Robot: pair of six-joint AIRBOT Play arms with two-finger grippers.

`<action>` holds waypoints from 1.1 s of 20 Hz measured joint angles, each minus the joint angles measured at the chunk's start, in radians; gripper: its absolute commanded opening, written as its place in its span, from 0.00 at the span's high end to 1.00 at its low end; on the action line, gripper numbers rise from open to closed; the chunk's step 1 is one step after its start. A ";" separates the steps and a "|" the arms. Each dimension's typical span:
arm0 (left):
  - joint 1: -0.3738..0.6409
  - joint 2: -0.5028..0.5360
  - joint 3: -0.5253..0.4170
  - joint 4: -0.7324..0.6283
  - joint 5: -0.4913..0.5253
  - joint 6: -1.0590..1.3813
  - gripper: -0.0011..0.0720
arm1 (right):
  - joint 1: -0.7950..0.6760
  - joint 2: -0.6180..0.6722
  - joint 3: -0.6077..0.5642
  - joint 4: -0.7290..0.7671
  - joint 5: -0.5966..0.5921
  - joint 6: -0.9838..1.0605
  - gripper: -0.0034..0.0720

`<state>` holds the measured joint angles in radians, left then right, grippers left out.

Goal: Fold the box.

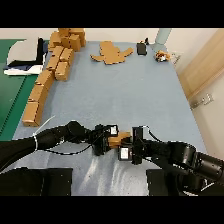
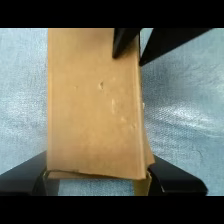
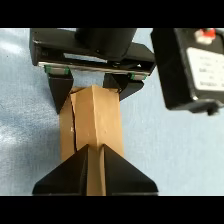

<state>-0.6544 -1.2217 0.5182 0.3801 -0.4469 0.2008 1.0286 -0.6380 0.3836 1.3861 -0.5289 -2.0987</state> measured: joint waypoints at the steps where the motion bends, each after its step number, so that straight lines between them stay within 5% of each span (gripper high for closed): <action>1: 0.000 0.000 0.000 0.000 0.001 0.000 0.28 | 0.000 0.000 0.000 -0.015 0.002 0.009 0.80; 22: 0.000 0.000 0.000 0.003 0.000 0.004 0.28 | 0.000 -0.050 0.000 0.052 0.035 0.049 0.85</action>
<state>-0.6544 -1.2217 0.5182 0.3828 -0.4469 0.2050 1.0286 -0.6876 0.3832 1.4384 -0.4942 -2.0499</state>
